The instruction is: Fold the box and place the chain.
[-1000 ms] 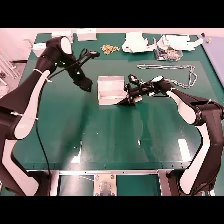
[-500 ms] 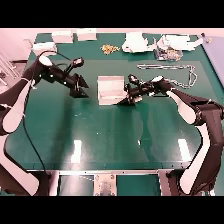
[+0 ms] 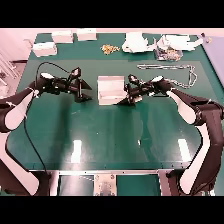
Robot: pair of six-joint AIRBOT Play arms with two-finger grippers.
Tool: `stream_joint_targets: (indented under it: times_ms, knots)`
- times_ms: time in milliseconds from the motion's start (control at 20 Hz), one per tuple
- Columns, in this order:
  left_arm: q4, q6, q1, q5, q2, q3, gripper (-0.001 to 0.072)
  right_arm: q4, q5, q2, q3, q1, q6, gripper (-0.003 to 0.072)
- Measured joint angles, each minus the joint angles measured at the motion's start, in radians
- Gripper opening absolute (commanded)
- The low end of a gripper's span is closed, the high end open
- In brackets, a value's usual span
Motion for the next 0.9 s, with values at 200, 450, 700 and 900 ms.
stream_joint_targets:
  times_ms: [200, 450, 700, 900]
  knots:
    - [-0.051, 0.033, -0.031, 0.029, -0.025, -0.008, 0.072, 0.0, 0.0, 0.0, 0.0, 0.0, 0.0, 0.0582]
    - [-0.085, 0.045, -0.05, 0.03, -0.036, -0.009, 0.072, -0.001, 0.002, 0.0, 0.0, 0.0, -0.001, 0.0582]
    - [-0.093, 0.049, -0.054, 0.005, -0.039, -0.009, 0.072, -0.001, 0.003, 0.0, 0.0, 0.0, -0.002, 0.0582]
    - [-0.076, 0.048, -0.054, -0.006, -0.039, -0.009, 0.072, 0.0, 0.0, 0.0, 0.0, 0.0, -0.001, 0.0582]
